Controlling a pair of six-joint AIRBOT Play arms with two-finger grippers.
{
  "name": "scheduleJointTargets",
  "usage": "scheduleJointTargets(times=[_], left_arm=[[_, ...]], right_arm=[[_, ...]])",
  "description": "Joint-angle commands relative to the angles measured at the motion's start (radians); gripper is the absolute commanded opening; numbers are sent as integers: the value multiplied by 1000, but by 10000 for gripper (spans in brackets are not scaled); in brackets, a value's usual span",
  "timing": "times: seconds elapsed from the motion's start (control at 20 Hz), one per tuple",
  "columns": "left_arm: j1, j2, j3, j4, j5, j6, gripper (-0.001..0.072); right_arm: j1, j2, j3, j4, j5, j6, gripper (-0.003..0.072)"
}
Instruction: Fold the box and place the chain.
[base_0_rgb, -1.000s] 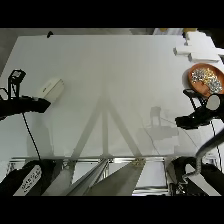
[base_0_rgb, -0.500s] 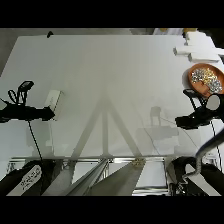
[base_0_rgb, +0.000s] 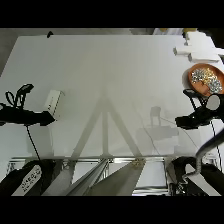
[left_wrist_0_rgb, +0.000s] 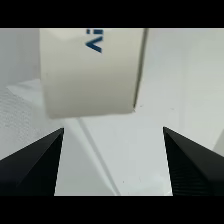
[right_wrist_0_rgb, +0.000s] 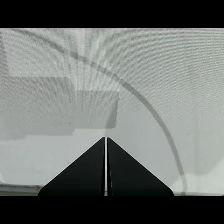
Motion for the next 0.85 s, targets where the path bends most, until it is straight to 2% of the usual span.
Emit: scheduleJointTargets(times=[0.0,0.3,0.8], left_arm=[[-1,113,0,-3,-64,-4,690],[0,265,0,-3,-109,-4,690],[-1,279,0,-3,-105,-3,690]], right_arm=[[0,0,0,0,0,0,14],[0,0,0,0,0,0,14],[0,0,0,0,0,0,14]])
